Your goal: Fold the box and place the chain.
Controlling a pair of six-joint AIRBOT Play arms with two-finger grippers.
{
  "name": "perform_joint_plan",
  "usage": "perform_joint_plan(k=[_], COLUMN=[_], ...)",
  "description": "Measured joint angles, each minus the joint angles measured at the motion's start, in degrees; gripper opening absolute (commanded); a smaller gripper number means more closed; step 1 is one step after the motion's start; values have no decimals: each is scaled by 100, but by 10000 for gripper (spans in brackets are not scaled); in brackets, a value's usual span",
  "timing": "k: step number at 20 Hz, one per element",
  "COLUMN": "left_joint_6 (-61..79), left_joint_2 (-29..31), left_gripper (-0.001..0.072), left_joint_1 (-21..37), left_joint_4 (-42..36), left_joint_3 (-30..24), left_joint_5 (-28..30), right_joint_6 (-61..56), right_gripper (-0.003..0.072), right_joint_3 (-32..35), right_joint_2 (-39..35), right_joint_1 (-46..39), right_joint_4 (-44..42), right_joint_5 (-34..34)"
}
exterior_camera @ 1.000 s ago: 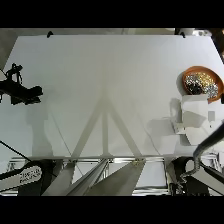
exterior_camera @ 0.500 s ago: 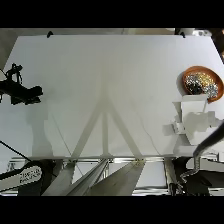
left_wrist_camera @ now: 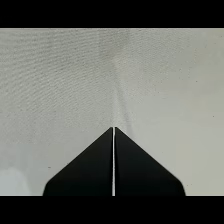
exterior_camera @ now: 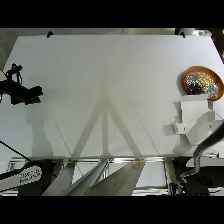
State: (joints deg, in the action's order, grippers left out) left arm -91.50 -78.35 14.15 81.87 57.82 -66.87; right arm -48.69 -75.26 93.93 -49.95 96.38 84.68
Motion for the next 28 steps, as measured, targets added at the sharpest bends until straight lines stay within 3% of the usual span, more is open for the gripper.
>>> perform_joint_plan(k=[1, 4, 5, 11, 21, 28], left_joint_6=[0, 0, 0, 0, 0, -2], left_joint_2=[0, 0, 0, 0, 0, 0], left_gripper=[10, 10, 10, 10, 10, 10], left_joint_1=[0, 0, 0, 0, 0, 0], left_joint_4=[0, 0, 2, 2, 2, 2], left_joint_3=[-2, -2, 0, 0, -2, -2], left_joint_5=[0, 0, 0, -2, -2, -2], right_joint_6=[24, 59, 66, 107, 376, 557], right_gripper=[346, 62, 21, 18, 17, 17], right_joint_3=[0, 4, 7, 7, 227, 1727], right_joint_2=[55, 192, 229, 269, -535, -1421], right_joint_1=[-4, -13, -13, 247, 2608, 4365], right_joint_4=[15, 70, 70, -133, -2651, -4518], right_joint_5=[46, 179, 223, 350, 420, -570])
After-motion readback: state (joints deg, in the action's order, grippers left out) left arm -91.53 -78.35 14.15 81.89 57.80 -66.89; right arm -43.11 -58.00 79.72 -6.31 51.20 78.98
